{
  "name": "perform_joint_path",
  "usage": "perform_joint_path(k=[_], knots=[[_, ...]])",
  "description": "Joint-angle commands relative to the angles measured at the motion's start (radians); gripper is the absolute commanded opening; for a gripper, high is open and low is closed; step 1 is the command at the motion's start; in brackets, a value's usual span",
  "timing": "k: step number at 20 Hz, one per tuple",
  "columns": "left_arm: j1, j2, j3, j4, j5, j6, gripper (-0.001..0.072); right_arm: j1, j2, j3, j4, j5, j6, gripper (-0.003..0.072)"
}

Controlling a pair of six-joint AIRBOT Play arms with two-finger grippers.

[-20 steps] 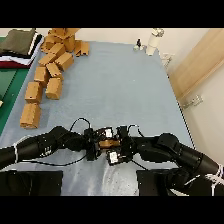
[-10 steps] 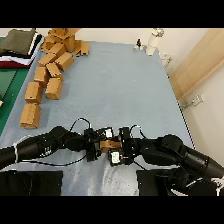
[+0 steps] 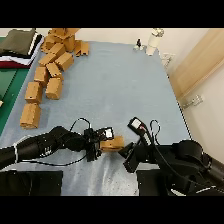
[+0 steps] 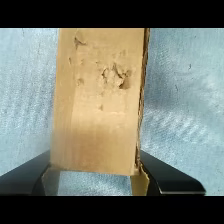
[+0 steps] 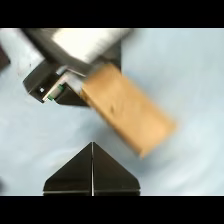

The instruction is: Fold the box.

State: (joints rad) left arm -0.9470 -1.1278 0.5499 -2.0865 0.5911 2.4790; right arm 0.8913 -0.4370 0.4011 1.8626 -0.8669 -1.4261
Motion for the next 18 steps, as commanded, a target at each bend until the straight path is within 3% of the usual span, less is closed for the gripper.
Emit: perform_joint_path(k=[1, 4, 7, 10, 18], knots=[[0.0, 0.0, 0.0, 0.0, 0.0, 0.0, 0.0468, 0.0, 0.018, -0.088, 0.143, 0.018, 0.466, 0.0001], [0.0, -0.001, 0.0, 0.0, 0.0, 0.0, 0.0468, 0.014, -0.007, -0.237, 0.457, 0.441, 0.457, 0.0001], [0.0, -0.001, 0.0, 0.0, 0.0, 0.0, 0.0468, 0.026, -0.021, -0.253, 0.468, 0.744, 0.521, 0.0001], [0.0, -0.001, 0.0, 0.0, 0.0, 0.0, 0.0468, 0.024, -0.045, -0.253, 0.441, 0.769, 0.52, 0.0003], [0.0, -0.001, 0.0, 0.0, 0.0, 0.0, 0.0468, 0.033, -0.1, -0.253, 0.437, 0.675, 0.521, 0.0003]])
